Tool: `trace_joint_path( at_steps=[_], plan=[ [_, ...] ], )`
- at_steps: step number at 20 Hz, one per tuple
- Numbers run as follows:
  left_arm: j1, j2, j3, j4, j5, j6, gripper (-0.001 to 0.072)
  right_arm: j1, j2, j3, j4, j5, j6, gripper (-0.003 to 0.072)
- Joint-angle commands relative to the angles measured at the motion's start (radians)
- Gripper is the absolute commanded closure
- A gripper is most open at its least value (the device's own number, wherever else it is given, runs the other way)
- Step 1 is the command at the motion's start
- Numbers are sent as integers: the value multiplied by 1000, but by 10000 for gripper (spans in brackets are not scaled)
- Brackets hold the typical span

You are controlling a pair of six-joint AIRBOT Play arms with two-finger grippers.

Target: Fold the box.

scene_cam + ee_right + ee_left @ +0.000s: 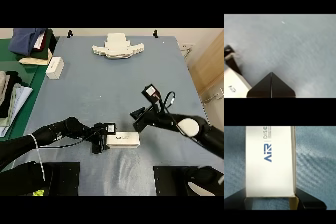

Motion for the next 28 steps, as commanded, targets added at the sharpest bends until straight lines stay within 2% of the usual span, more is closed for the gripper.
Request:
trace_joint_path(
  at_steps=[1, 3, 4, 8, 11, 13, 17, 20, 23, 24, 28],
  plan=[
    [1, 0, 3, -1, 11, 1, 298, -122, -154, 184, -354, 372, 469, 681],
    [1, 0, 6, -3, 10, -4, 297, -146, -243, 301, -449, 518, 655, 681],
    [1, 0, 6, -3, 11, -14, 298, -146, -275, 340, -463, 531, 709, 681],
    [10, 4, 19, 11, -5, -134, 297, -146, -317, 392, -492, 425, 882, 681],
    [73, 65, 27, 77, -11, -254, 297, -146, -317, 397, -558, 391, 984, 681],
    [169, 135, 27, 122, -8, -369, 297, -146, -317, 397, -558, 393, 984, 681],
    [458, 269, 27, 162, 12, -460, 297, -146, -317, 397, -559, 392, 983, 681],
    [684, 312, 27, 161, 131, -468, 297, -146, -317, 397, -558, 392, 983, 681],
    [876, 264, 34, 158, 243, -494, 297, -146, -317, 397, -558, 392, 983, 681],
    [929, 222, 53, 158, 245, -494, 297, -146, -317, 397, -558, 392, 983, 681],
    [1056, -25, 228, 158, 232, -638, 297, -146, -317, 397, -558, 392, 983, 681]
  ],
)
